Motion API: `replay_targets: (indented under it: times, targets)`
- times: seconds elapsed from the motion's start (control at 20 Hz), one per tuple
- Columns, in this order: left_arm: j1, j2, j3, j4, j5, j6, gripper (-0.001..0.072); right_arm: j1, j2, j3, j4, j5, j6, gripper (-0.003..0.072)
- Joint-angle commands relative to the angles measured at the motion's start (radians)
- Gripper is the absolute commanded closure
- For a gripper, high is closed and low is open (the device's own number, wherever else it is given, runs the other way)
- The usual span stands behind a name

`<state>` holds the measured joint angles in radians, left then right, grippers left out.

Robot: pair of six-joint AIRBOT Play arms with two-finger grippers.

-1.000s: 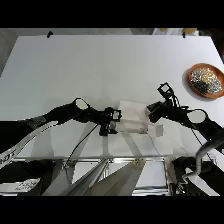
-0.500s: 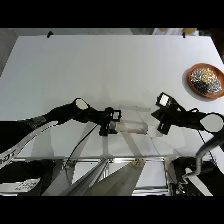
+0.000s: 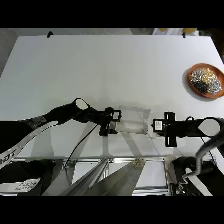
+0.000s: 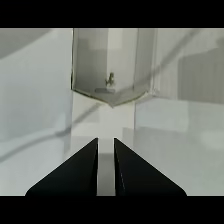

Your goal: Fold the box and place the chain.

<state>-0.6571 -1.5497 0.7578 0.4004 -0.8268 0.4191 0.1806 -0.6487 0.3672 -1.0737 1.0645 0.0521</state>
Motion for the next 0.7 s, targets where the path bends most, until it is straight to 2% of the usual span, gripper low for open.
replay_targets:
  times: [0.0, 0.25, 0.65]
  targets:
    - [0.001, 0.001, 0.000, 0.000, 0.000, 0.000, 0.0456, 0.001, 0.000, -0.044, 0.117, -0.062, -0.125, 0.0567]
    - [0.001, 0.001, 0.000, 0.000, 0.001, 0.000, 0.0456, 0.001, -0.021, -0.082, 0.140, -0.100, -0.219, 0.0570]
    - [0.001, 0.001, 0.000, 0.000, 0.000, 0.000, 0.0456, 0.001, -0.126, -0.083, 0.264, -0.171, -0.220, 0.0578]
